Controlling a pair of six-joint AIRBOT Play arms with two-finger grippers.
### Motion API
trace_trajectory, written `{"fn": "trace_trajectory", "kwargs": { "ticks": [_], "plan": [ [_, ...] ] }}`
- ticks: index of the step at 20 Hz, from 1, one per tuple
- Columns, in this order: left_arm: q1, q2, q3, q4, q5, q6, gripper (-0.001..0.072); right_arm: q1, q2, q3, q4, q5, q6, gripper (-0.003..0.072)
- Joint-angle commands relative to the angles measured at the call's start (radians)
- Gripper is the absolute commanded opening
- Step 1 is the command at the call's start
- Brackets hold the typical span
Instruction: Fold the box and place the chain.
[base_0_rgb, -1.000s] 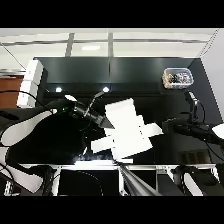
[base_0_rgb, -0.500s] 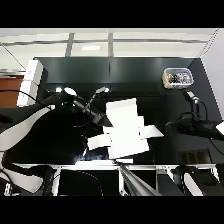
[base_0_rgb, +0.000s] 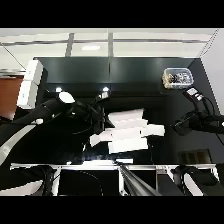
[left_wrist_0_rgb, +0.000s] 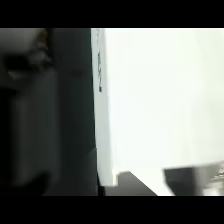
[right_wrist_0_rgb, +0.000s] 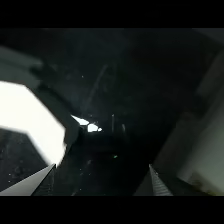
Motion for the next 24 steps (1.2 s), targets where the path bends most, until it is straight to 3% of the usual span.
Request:
{"fn": "trace_trajectory", "kwargs": {
  "ticks": [1,5,15,18,24],
  "plan": [
    [-0.047,0.025,-0.051,0.016,0.214,0.314,0.0027,0.039,-0.002,0.003,-0.021,-0.026,-0.078,0.0666],
    [-0.062,-0.004,-0.063,0.102,0.260,0.314,0.0027,0.106,-0.003,-0.016,-0.020,-0.040,-0.156,0.0666],
    [-0.058,0.003,-0.101,0.075,0.286,0.310,0.0028,0.236,-0.030,-0.090,-0.013,-0.138,-0.204,0.0667],
    [-0.058,0.002,-0.101,0.116,0.297,0.309,0.0028,0.237,-0.030,-0.114,0.095,-0.133,-0.238,0.0666],
    [-0.059,0.002,-0.101,0.120,0.295,0.305,0.0028,0.237,-0.065,-0.192,0.314,-0.121,-0.503,0.0666]
  ]
}}
